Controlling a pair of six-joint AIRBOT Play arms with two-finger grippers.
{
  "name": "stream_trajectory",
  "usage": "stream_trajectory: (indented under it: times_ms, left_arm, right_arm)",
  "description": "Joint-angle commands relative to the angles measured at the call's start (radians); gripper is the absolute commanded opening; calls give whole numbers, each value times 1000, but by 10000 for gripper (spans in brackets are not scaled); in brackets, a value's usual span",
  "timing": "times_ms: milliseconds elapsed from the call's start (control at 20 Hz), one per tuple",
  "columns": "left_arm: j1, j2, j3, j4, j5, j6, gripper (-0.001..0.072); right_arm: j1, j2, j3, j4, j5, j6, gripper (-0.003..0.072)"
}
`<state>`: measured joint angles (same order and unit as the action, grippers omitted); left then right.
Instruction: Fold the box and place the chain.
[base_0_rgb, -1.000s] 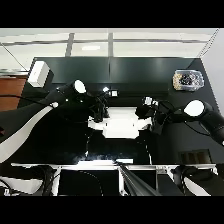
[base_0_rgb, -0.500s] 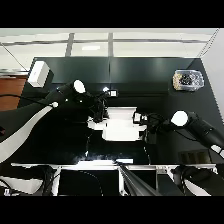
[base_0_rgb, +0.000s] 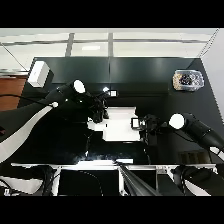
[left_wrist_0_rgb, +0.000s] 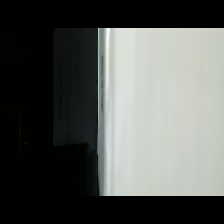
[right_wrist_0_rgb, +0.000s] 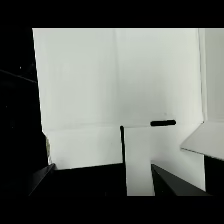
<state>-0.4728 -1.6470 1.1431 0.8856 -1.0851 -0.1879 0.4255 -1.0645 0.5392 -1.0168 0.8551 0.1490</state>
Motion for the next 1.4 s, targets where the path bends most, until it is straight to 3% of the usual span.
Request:
stream_trajectory:
  times_ms: [0, 350, 600, 850, 1100, 1350]
  left_arm:
    - [1, 0, 0, 0, -13, 1, 26]
    - [1, 0, 0, 0, -19, 1, 26]
    - [1, 0, 0, 0, -18, 1, 26]
    - [1, 0, 0, 0, -20, 1, 26]
    - [1, 0, 0, 0, -19, 1, 26]
    - [1, 0, 0, 0, -18, 1, 26]
  right_arm:
    - [0, 1, 0, -28, 37, 12, 712]
    - [31, 0, -2, 117, -7, -15, 712]
    - [129, -2, -6, 134, -206, -16, 712]
    - [132, -2, 3, 208, -212, 21, 712]
    - [-4, -2, 81, 278, -212, -25, 712]
    - [-108, -18, 86, 307, -196, -89, 712]
